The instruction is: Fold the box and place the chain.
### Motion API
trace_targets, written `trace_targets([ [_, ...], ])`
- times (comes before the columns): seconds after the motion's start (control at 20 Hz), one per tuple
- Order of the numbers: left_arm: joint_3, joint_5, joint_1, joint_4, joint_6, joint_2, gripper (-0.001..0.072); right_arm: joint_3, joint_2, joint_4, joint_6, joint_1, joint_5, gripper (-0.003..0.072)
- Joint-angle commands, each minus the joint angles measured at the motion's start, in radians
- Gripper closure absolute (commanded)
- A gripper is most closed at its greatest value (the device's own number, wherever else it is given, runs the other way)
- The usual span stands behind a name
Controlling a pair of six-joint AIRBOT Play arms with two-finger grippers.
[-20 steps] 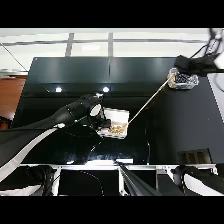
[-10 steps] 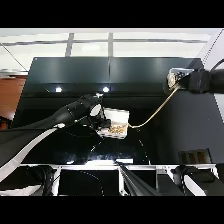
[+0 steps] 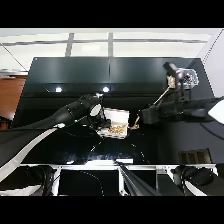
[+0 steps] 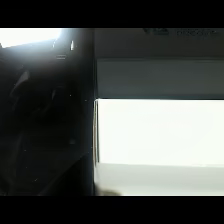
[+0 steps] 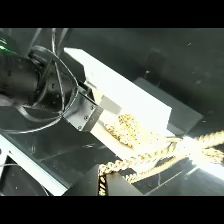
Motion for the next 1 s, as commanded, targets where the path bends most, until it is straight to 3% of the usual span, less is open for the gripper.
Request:
trace_targets([
  [0.0, 0.001, 0.0, 0.0, 0.0, 0.0, 0.0, 0.0677, -0.086, -0.002, 0.022, 0.045, 0.082, -0.16, 0.0647],
  [0.65, 0.001, 0.0, 0.0, 0.0, 0.0, 0.0, 0.0677, -0.086, -0.153, 0.143, 0.043, 0.142, -0.343, 0.0645],
  [0.85, 0.001, 0.0, 0.0, 0.0, 0.0, 0.0, 0.0677, -0.087, -0.177, 0.152, 0.043, 0.142, -0.327, 0.0645],
  [0.9, 0.001, 0.0, 0.0, 0.0, 0.0, 0.0, 0.0678, -0.086, -0.177, 0.151, 0.043, 0.142, -0.327, 0.0437],
  [0.95, 0.001, 0.0, 0.0, 0.0, 0.0, 0.0, 0.0677, -0.086, -0.175, 0.151, 0.043, 0.133, -0.322, 0.0086],
])
